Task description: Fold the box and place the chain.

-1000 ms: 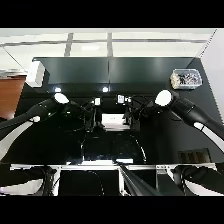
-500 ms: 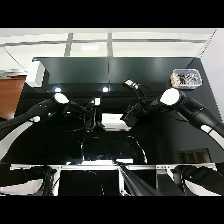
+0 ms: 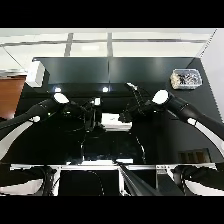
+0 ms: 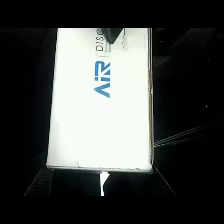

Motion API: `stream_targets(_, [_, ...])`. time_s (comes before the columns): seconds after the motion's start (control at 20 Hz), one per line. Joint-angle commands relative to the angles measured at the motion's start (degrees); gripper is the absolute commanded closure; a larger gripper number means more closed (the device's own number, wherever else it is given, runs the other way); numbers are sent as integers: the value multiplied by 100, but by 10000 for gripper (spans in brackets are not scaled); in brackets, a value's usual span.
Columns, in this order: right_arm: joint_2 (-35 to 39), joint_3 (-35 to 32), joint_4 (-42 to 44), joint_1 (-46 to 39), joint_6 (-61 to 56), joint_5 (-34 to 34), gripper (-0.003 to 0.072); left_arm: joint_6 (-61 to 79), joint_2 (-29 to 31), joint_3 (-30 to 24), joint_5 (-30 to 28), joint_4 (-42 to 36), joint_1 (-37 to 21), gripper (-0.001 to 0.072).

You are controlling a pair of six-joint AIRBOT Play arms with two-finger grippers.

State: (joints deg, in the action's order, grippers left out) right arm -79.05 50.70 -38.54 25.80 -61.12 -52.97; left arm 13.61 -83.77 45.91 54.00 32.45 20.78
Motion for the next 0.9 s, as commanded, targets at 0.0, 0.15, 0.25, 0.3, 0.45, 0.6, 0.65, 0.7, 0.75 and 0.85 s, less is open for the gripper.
stream_targets(0.0, [262, 155, -105, -219, 11, -553, 669, -20, -4, 20, 0, -15, 2, 245])
stream_targets(0.15, [1088, 267, -264, -798, 4, -874, 669, -39, -4, 173, -28, -50, 4, 245])
stream_targets(0.25, [1639, 269, -313, -1311, -2, -999, 669, -42, -4, 289, -20, -44, 4, 31])
stream_targets(0.3, [1884, 267, -372, -1578, -20, -1084, 668, -219, 11, 380, 50, 55, -2, -7])
stream_targets(0.45, [2343, 267, -498, -2347, -76, -1537, 668, -811, 238, 868, 643, 485, -44, -7])
stream_targets(0.6, [2433, 260, -640, -2804, -168, -1812, 668, -1471, 520, 1370, 787, 391, 31, -5])
stream_targets(0.65, [2430, 249, -656, -2850, -166, -1768, 668, -1707, 498, 1554, 680, 348, 125, -4])
stream_targets(0.7, [2430, 247, -688, -2863, -166, -1674, 668, -1926, 420, 1731, 479, 332, 258, -4])
stream_targets(0.75, [2430, 247, -697, -2863, -168, -1580, 669, -2065, 297, 1875, 321, 332, 404, -4])
stream_targets(0.85, [2430, 247, -702, -2859, -166, -1456, 668, -2299, -57, 2118, 188, 352, 741, -4])
